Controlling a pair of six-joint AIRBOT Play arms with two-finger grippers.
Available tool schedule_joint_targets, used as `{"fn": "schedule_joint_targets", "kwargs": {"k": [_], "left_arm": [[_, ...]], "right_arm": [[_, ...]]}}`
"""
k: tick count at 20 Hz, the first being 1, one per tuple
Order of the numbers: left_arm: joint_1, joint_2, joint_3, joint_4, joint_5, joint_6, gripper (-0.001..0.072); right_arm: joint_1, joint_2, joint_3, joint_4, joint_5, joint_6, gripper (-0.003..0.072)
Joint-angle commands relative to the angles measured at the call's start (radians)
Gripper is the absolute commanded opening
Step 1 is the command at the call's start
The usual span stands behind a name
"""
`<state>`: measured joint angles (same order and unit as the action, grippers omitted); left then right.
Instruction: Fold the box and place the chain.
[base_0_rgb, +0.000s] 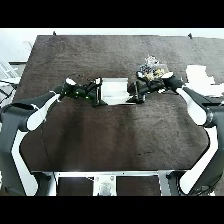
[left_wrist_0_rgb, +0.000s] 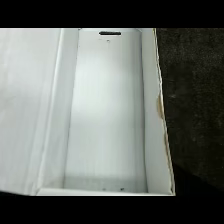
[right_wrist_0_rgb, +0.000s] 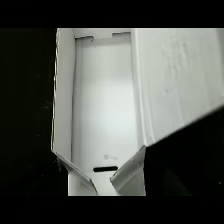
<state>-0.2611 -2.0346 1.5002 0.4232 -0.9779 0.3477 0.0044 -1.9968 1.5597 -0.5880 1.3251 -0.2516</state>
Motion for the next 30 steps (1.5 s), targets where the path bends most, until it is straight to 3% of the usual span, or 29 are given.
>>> {"fn": "schedule_joint_targets", "kwargs": {"k": [1, 4, 5, 6, 8, 11, 14, 17, 23, 30], "left_arm": [[0.0, 0.0, 0.0, 0.002, -0.009, 0.0, 0.031], [0.0, 0.0, 0.0, 0.002, -0.01, 0.0, 0.031], [0.0, 0.0, 0.0, 0.002, -0.01, 0.0, 0.031], [0.0, 0.0, 0.0, 0.002, -0.01, 0.0, 0.031], [0.0, 0.0, 0.0, 0.002, -0.01, 0.0, 0.031], [0.0, 0.0, 0.0, 0.002, -0.01, 0.0, 0.031], [0.0, 0.0, 0.0, 0.002, -0.01, 0.0, 0.031], [0.0, 0.0, 0.0, 0.002, -0.011, 0.0, 0.031], [0.0, 0.0, 0.0, 0.002, -0.014, 0.0, 0.031], [0.0, 0.0, 0.0, 0.002, -0.014, 0.0, 0.031]], "right_arm": [[-0.054, 0.064, 0.001, -0.007, 0.051, 0.054, 0.071], [-0.082, 0.124, 0.001, 0.001, 0.081, 0.103, 0.0697], [-0.081, 0.137, 0.001, 0.007, 0.092, 0.107, 0.0627], [-0.076, 0.144, 0.001, 0.02, 0.106, 0.106, 0.0508], [-0.054, 0.145, 0.0, 0.064, 0.144, 0.106, 0.001], [0.008, 0.137, 0.0, 0.123, 0.124, 0.119, 0.0012], [0.066, 0.129, 0.001, 0.121, -0.04, 0.192, 0.0011], [0.08, 0.122, 0.01, 0.119, -0.117, 0.198, 0.0011], [0.085, 0.104, 0.04, -0.033, -0.32, 0.379, 0.0011], [0.145, 0.088, 0.041, -0.12, -0.319, 0.384, 0.0011]]}}
